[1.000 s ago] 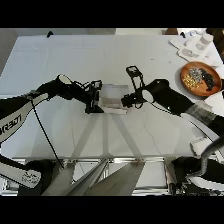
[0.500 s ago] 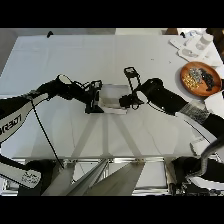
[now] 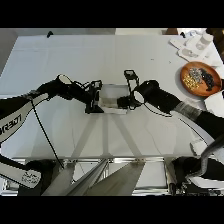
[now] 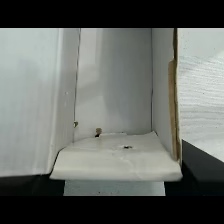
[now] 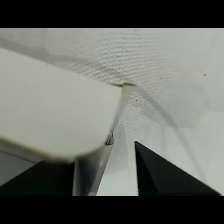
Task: Fold the box and place the chain.
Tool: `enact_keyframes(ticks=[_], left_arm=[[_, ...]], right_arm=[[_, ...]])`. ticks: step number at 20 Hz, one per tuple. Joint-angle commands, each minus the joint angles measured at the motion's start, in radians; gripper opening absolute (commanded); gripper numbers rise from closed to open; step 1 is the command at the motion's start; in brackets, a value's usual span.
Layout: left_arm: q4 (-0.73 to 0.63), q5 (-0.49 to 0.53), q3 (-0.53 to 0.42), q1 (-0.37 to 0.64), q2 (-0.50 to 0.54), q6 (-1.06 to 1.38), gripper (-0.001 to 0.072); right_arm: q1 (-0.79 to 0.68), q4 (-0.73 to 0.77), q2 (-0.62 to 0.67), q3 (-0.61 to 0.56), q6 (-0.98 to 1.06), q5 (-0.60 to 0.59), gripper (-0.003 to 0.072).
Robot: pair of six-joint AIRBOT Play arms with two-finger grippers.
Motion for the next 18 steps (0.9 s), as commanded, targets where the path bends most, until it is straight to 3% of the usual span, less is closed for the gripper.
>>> enact_keyframes(ticks=[1, 4, 5, 6, 7, 9, 10, 12, 18], left_arm=[[0.0, 0.0, 0.0, 0.001, 0.0, 0.001, 0.0336], [0.0, 0.0, 0.0, 0.001, 0.0, 0.001, 0.0336], [0.0, 0.0, 0.0, 0.001, 0.0, 0.001, 0.0336], [0.0, 0.0, 0.0, 0.001, 0.0, 0.001, 0.0336], [0.0, 0.0, 0.0, 0.001, 0.0, 0.001, 0.0336], [0.0, 0.0, 0.0, 0.001, 0.0, 0.001, 0.0336], [0.0, 0.0, 0.0, 0.001, 0.0, 0.001, 0.0336], [0.0, 0.0, 0.0, 0.001, 0.0, 0.001, 0.0336], [0.0, 0.0, 0.0, 0.001, 0.0, 0.001, 0.0336]], right_arm=[[0.001, 0.011, -0.036, 0.011, 0.102, 0.013, 0.0306], [0.002, 0.006, -0.081, 0.059, 0.159, 0.043, 0.0297], [0.006, -0.001, -0.087, 0.07, 0.17, 0.039, 0.0224], [0.013, -0.019, -0.087, 0.074, 0.183, 0.034, 0.0072], [0.014, -0.035, -0.087, 0.076, 0.21, 0.035, 0.0007], [0.014, -0.037, -0.087, 0.076, 0.229, 0.039, 0.001], [0.014, -0.035, -0.085, 0.076, 0.229, 0.04, 0.0101], [0.028, -0.041, -0.064, 0.076, 0.224, 0.038, 0.0493], [0.031, -0.111, 0.116, 0.076, 0.164, 0.147, 0.0507]])
